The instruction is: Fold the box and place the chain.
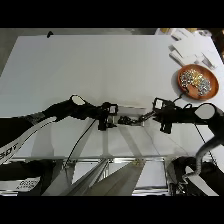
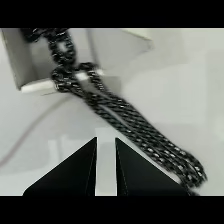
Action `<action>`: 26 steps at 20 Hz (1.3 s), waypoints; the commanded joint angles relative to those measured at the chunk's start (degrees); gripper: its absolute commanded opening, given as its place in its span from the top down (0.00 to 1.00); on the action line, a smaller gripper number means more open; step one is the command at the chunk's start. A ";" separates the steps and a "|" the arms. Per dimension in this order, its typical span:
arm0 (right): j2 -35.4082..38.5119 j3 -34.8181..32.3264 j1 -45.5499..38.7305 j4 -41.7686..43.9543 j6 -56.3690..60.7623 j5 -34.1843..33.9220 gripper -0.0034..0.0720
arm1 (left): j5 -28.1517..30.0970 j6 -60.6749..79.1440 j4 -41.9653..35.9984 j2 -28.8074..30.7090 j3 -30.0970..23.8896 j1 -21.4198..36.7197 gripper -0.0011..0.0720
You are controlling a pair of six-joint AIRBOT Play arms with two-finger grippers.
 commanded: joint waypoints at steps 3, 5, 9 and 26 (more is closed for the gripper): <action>-9.73 -0.39 5.81 4.96 -5.92 -5.62 0.77 | 0.02 0.00 0.00 -0.02 0.00 0.02 0.64; -11.96 -0.39 6.40 5.25 -5.92 -6.86 0.77 | 0.02 0.00 0.00 -0.02 0.00 0.02 0.64; -12.20 -0.39 6.40 6.86 -6.29 -9.05 0.77 | 0.02 0.00 0.00 -0.02 0.00 0.04 0.64; -9.05 -0.39 6.38 -1.62 -6.93 -8.72 0.76 | 0.02 0.02 0.00 -0.02 0.00 0.02 0.64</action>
